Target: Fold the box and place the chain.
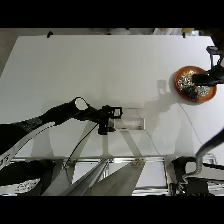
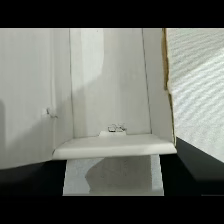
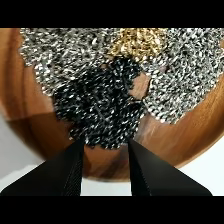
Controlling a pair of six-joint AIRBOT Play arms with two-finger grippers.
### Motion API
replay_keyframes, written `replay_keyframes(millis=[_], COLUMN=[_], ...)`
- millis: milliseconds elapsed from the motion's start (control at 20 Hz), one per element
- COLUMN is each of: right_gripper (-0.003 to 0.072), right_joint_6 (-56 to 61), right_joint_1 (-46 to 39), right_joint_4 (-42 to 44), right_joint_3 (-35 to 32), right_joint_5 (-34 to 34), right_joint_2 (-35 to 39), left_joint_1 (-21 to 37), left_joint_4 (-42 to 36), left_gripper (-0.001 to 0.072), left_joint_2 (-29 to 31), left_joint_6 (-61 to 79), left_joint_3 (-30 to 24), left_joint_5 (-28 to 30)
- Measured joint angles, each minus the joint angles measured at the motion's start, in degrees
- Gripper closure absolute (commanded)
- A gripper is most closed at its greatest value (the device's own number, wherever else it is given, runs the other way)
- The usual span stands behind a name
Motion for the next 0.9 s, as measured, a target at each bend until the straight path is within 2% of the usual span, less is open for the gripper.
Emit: replay_keyframes(millis=[150,250,900], right_gripper=[0.0425,0.0497,0.0522], right_joint_6=[-0.61,-0.9,-3.82], right_joint_1=[-0.98,-1.27,-1.53], right_joint_4=[-0.35,-0.28,3.15], right_joint_3=[0.11,0.11,0.11], right_joint_5=[-1.27,-1.77,-3.67], right_joint_2=[-2.89,-4.5,-7.28], left_joint_1=[0.0,0.0,0.0], left_joint_4=[0.0,0.0,0.0], left_gripper=[0.0438,0.0438,0.0438], left_joint_2=[0.0,0.0,0.0], left_joint_6=[0.0,0.0,0.0], left_joint_3=[0.0,0.0,0.0], left_joint_5=[0.0,0.0,0.0])
